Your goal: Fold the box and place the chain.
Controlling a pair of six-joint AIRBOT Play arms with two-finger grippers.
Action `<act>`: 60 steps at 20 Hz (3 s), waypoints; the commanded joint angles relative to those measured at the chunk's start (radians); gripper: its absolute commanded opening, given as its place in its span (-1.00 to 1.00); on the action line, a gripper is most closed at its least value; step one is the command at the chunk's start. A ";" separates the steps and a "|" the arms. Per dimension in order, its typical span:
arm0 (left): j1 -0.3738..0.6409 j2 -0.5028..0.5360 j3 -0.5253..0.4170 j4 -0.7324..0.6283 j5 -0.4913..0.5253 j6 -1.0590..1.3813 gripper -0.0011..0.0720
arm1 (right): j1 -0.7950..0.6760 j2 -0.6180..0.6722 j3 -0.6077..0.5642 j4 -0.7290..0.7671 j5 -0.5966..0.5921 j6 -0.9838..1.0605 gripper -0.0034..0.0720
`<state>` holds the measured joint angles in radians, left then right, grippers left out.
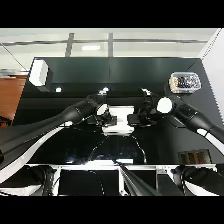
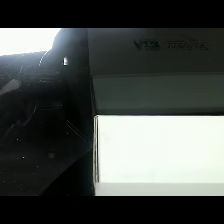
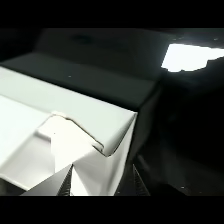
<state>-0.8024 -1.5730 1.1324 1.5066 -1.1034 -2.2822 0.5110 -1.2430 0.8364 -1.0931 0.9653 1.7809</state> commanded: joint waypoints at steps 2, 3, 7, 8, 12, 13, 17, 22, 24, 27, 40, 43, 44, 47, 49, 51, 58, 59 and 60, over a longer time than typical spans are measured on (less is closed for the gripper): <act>0.000 0.000 -0.001 0.000 -0.001 0.000 -0.89 | 0.116 -0.057 0.090 -0.222 0.035 0.220 0.18; 0.000 0.000 -0.001 0.000 -0.002 0.000 -0.89 | 0.136 -0.080 0.117 -0.262 0.060 0.255 0.18; 0.000 0.000 -0.001 0.000 -0.002 0.000 -0.89 | 0.203 -0.148 0.183 -0.364 0.141 0.361 0.17; 0.000 0.000 -0.001 0.000 -0.002 0.000 -0.89 | 0.209 -0.157 0.183 -0.371 0.141 0.381 -0.04; 0.000 0.000 -0.001 0.000 -0.002 0.000 -0.89 | 0.209 -0.180 0.183 -0.367 0.137 0.425 -0.09; 0.000 0.000 -0.001 0.000 -0.002 0.000 -0.89 | 0.208 -0.182 0.183 -0.367 0.136 0.430 -0.11; 0.000 0.000 -0.001 0.000 -0.002 0.000 -0.89 | 0.208 -0.196 0.183 -0.374 0.140 0.457 -0.11; 0.000 0.000 -0.001 0.000 -0.002 0.000 -0.89 | 0.208 -0.198 0.183 -0.374 0.136 0.481 -0.30; 0.000 0.000 -0.001 0.000 -0.003 0.000 -0.89 | 0.208 -0.199 0.183 -0.374 0.134 0.489 -0.30; 0.000 0.000 -0.001 0.000 -0.006 0.000 -0.89 | 0.208 -0.200 0.183 -0.372 0.132 0.490 -0.32; 0.000 0.000 -0.001 0.000 -0.005 0.000 -0.89 | 0.208 -0.200 0.183 -0.363 0.123 0.494 -0.21; 0.000 0.000 -0.001 0.000 -0.005 0.000 -0.89 | 0.208 -0.202 0.183 -0.364 0.123 0.494 -0.21; 0.000 0.000 -0.001 0.000 -0.005 0.000 -0.89 | 0.208 -0.206 0.183 -0.367 0.123 0.494 -0.21; 0.000 0.000 -0.001 0.000 -0.005 0.000 -0.89 | 0.208 -0.228 0.183 -0.362 0.134 0.494 -0.21; 0.000 0.000 -0.001 0.000 -0.005 0.000 -0.89 | 0.208 -0.232 0.183 -0.362 0.125 0.494 -0.64; 0.001 0.000 -0.001 0.000 -0.005 0.000 -0.89 | 0.208 -0.232 0.183 -0.362 0.118 0.493 -0.78; 0.000 0.000 -0.001 0.000 -0.005 0.000 -0.89 | 0.207 -0.225 0.185 -0.368 0.118 0.493 -0.43; 0.001 0.000 -0.001 0.000 -0.005 0.000 -0.89 | 0.205 -0.219 0.185 -0.368 0.118 0.493 -0.15; 0.000 0.000 -0.001 0.000 -0.005 0.000 -0.89 | 0.201 -0.210 0.185 -0.371 0.118 0.493 -0.15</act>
<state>-0.8024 -1.5730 1.1320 1.5066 -1.1107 -2.2837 0.7158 -1.4654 1.0199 -1.4624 1.0828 2.2711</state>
